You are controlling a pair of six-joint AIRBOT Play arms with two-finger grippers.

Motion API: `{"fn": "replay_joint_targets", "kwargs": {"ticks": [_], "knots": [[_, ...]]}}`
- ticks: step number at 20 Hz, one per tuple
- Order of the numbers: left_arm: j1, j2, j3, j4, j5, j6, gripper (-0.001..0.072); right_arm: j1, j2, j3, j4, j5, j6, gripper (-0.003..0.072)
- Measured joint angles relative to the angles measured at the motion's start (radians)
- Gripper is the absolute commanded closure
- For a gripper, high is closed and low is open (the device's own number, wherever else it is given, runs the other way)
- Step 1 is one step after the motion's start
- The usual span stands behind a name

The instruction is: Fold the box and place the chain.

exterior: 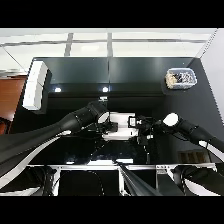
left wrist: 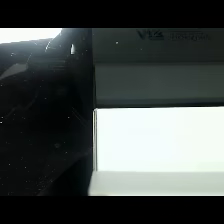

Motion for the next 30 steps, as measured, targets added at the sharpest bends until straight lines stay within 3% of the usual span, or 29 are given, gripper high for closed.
{"fn": "replay_joint_targets", "kwargs": {"ticks": [11, 12, 13, 14, 29, 30], "knots": [[0.0, 0.0, 0.0, -0.004, 0.002, 0.001, 0.0681, 0.0, 0.0, 0.0, 0.0, 0.0, 0.0, 0.0552], [0.0, 0.0, 0.0, -0.005, 0.001, 0.001, 0.0682, 0.0, 0.0, 0.0, 0.0, 0.0, 0.0, 0.036], [0.0, 0.0, 0.0, -0.005, 0.0, 0.001, 0.0682, 0.0, 0.0, 0.0, 0.0, 0.0, 0.0, 0.0058], [0.0, 0.0, 0.0, -0.008, -0.002, 0.001, 0.0682, 0.0, 0.0, 0.0, 0.0, 0.001, 0.002, 0.0035], [-0.001, 0.0, 0.0, -0.004, -0.027, 0.009, 0.0682, -0.028, 0.193, 0.0, -0.194, 0.111, 0.166, 0.004], [-0.001, 0.0, 0.0, -0.004, -0.027, 0.009, 0.0682, -0.025, 0.195, 0.0, -0.195, 0.114, 0.164, 0.01]]}}
